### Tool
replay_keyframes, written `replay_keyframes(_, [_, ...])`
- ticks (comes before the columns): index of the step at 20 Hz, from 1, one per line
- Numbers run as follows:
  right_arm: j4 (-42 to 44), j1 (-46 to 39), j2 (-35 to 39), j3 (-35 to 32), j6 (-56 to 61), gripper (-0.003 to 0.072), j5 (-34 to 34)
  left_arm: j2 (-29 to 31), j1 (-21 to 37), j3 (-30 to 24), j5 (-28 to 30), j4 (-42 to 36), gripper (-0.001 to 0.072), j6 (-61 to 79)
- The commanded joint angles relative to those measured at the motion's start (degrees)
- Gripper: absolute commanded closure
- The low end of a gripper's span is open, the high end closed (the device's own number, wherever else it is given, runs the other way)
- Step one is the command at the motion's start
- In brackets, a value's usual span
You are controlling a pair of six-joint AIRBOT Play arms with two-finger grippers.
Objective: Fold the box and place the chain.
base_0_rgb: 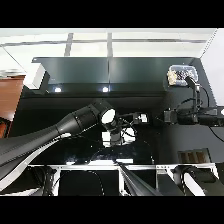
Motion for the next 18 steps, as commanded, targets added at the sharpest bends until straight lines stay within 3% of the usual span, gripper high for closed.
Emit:
replay_keyframes(1, [0.0,0.0,-0.02,0.04,0.0,0.067,-0.26,-0.04,-0.04,0.07,0.02,-0.09,0.0,-0.22])
replay_keyframes(18, [0.0,0.0,-0.02,0.04,0.0,0.0671,-0.26,-1.46,-1.11,0.04,1.81,3.23,-0.0001,-1.09])
